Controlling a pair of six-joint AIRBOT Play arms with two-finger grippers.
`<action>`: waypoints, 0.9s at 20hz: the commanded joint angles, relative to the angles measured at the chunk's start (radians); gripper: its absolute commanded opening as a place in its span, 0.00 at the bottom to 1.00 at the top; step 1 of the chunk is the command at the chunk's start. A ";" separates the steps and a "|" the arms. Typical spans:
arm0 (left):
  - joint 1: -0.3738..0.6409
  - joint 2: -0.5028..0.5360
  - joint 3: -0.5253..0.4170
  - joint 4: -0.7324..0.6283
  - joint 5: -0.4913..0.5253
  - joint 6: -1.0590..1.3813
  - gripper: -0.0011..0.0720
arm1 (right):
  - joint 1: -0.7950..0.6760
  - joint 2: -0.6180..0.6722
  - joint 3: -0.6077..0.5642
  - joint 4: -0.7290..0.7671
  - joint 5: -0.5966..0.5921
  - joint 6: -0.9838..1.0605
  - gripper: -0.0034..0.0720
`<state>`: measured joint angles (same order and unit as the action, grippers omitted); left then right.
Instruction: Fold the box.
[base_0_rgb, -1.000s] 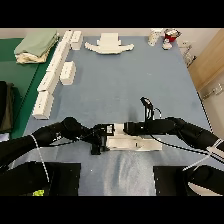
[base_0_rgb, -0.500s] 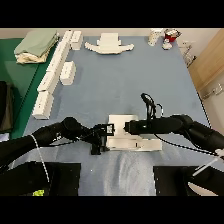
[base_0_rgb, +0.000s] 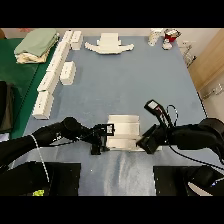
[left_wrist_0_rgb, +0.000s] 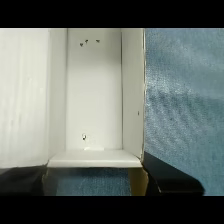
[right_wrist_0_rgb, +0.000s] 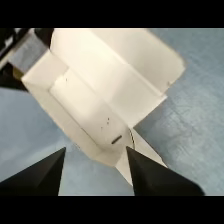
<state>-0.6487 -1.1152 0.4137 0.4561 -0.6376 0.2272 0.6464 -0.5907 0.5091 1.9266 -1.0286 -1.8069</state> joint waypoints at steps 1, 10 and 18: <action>0.000 0.001 0.001 0.000 0.000 0.000 0.64 | 0.000 0.041 -0.040 -0.052 -0.144 -0.326 0.85; 0.000 0.001 0.001 0.000 0.000 0.000 0.64 | -0.005 -0.169 -0.048 -0.158 0.087 -0.588 0.85; 0.000 0.001 0.001 0.000 0.000 0.000 0.64 | 0.000 -0.183 -0.048 -0.076 0.138 -0.795 0.79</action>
<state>-0.6487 -1.1152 0.4137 0.4561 -0.6376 0.2272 0.6441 -0.7685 0.4610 1.8076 -0.9089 -2.5206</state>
